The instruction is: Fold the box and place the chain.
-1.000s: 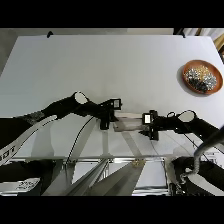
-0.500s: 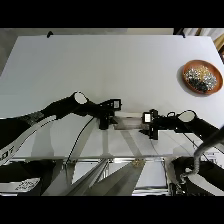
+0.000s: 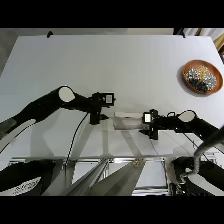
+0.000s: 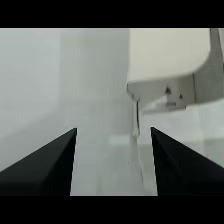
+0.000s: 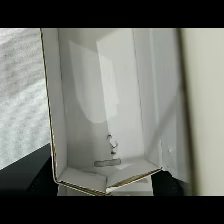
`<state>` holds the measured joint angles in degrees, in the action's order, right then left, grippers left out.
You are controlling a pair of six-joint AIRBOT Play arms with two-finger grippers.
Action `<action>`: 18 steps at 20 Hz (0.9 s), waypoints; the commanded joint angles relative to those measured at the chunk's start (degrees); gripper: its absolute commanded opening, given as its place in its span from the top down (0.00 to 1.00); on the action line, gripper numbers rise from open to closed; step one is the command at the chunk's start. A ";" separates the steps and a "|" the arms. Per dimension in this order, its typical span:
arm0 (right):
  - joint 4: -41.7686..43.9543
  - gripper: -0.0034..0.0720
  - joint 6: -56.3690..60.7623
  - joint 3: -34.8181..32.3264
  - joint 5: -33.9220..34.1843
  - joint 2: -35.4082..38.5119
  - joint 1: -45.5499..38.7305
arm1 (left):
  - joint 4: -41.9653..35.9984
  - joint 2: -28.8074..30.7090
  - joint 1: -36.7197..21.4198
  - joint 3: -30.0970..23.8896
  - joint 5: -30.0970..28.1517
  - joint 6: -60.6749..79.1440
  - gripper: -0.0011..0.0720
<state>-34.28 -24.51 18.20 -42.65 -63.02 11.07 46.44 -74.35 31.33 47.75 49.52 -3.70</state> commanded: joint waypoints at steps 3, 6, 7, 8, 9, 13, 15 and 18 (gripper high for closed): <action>0.00 0.56 0.00 0.00 -0.15 0.04 0.00 | 5.66 10.47 0.22 0.02 14.36 -6.82 0.98; 0.00 0.56 0.02 0.02 -0.17 0.04 0.00 | 0.83 10.45 5.62 0.00 15.06 -8.68 0.98; 0.02 0.56 0.00 0.00 -0.17 0.04 0.00 | -0.17 9.55 8.20 0.00 11.52 -9.99 0.98; 0.00 0.56 0.00 0.02 -0.15 0.04 0.00 | -0.79 8.52 10.60 0.00 7.30 -10.29 0.98; 0.00 0.56 0.00 0.02 -0.17 0.04 0.00 | -1.20 7.23 13.05 0.00 2.14 -10.38 0.98; 0.00 0.56 0.00 0.00 -0.17 0.04 0.00 | -10.36 0.79 16.92 0.00 -17.33 -10.95 0.98; 0.00 0.56 0.00 0.02 -0.17 0.04 0.00 | -17.59 -2.32 16.87 0.00 -27.65 -10.91 0.98; 0.00 0.56 0.00 0.02 -0.15 0.04 0.00 | -23.58 -5.07 16.85 0.00 -38.58 -10.93 0.98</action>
